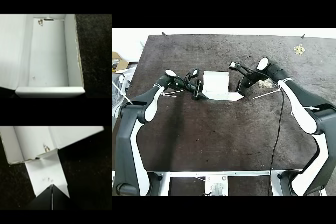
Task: Fold the box and place the chain.
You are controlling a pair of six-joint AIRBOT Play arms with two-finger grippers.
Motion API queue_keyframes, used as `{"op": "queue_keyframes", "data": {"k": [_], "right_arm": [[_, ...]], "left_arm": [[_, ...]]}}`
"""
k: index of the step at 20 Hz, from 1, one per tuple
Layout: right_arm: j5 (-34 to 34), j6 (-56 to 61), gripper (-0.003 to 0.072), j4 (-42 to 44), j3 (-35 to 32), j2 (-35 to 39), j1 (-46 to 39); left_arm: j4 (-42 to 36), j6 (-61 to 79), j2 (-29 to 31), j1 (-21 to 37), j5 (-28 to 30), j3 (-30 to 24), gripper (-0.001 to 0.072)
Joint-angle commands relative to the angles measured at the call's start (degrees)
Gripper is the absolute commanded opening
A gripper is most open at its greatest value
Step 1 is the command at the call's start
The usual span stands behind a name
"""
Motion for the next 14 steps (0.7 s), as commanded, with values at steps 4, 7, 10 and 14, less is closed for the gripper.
{"op": "queue_keyframes", "data": {"k": [4, 7, 10, 14], "right_arm": [[6.47, 32.39, 0.0006, -5.18, -0.04, 6.91, -5.79], [7.37, 35.98, 0.0006, 4.55, -3.5, 6.88, -11.04], [1.73, 35.98, 0.0005, 10.49, -10.95, 6.88, -13.07], [-9.6, 34.21, 0.0006, 16.79, -19.69, 6.78, -11.3]], "left_arm": [[0.02, 0.0, -0.02, 0.04, -0.04, 0.0, 0.0467], [0.02, 0.0, -0.02, 0.04, -0.04, 0.0, 0.0467], [0.02, 0.0, -0.02, 0.04, -0.04, 0.0, 0.0467], [0.02, 0.0, -0.02, 0.04, -0.04, 0.0, 0.0467]]}}
